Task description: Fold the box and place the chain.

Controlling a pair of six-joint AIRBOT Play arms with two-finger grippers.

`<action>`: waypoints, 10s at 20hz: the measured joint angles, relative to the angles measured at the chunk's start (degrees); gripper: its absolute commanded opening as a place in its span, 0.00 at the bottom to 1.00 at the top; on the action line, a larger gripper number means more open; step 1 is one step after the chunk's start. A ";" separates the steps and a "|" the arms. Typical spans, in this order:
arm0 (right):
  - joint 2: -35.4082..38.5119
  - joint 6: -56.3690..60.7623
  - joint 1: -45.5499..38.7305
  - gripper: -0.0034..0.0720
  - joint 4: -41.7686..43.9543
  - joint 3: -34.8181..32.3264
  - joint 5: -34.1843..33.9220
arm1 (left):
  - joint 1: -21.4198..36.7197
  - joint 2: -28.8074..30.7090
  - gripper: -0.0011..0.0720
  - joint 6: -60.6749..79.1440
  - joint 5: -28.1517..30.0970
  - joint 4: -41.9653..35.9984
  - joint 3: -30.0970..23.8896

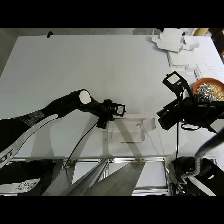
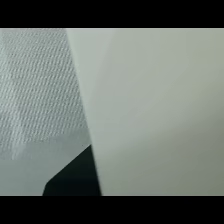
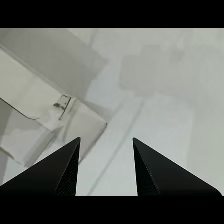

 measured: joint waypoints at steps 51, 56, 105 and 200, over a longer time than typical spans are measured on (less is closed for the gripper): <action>0.70 -36.00 20.46 0.91 3.10 -30.86 -31.52 | 0.00 -0.68 0.03 -0.02 0.22 0.22 0.07; -0.07 -37.03 13.64 0.90 5.62 -27.71 -31.69 | 0.00 -0.70 0.03 -0.09 0.22 0.20 0.04; -31.21 -118.42 -19.87 0.59 61.42 -24.13 -15.93 | -0.02 -0.72 0.03 0.02 0.24 0.17 0.07; -31.32 -118.29 -19.87 0.59 61.09 -24.15 -16.76 | -4.13 7.43 0.23 -51.23 -18.69 19.56 -0.09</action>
